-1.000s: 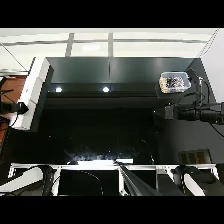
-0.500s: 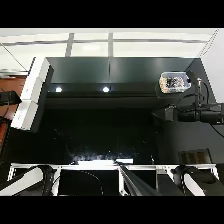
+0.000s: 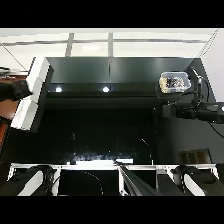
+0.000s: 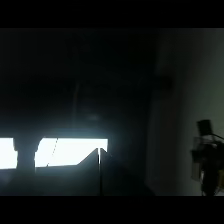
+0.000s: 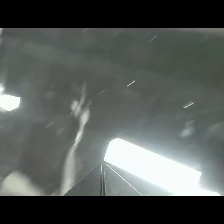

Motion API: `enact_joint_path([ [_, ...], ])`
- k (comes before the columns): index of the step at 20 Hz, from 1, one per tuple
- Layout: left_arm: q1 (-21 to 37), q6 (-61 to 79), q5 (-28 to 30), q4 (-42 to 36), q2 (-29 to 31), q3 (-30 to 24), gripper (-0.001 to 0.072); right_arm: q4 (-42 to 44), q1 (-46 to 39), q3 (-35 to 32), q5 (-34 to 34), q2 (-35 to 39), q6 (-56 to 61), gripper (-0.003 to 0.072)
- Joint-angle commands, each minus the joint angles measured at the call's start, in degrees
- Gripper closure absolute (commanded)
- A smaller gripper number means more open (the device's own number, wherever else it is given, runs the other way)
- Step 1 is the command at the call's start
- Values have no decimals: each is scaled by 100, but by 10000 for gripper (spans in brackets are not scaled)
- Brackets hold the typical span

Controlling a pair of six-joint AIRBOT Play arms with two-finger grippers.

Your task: Fold the box and place the chain.

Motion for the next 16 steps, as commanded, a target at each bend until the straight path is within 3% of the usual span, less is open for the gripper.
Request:
enact_joint_path([
  [1,-1602,-92,2181,20,1222,-1493,682,-2063,614,-2,-1397,15,1580,676],
  [3,-2135,-155,2688,350,1515,-2179,682,-4345,861,-4,-1510,24,3571,676],
  [5,-2221,-168,2575,402,1467,-2404,682,-5705,977,-76,-1215,214,4404,677],
  [10,-2203,-131,3147,413,1147,-2420,682,-5976,879,-1097,-1241,1307,4409,677],
  [16,-2201,151,3615,960,319,-2420,682,-5967,616,-1394,-1797,903,4402,675],
])
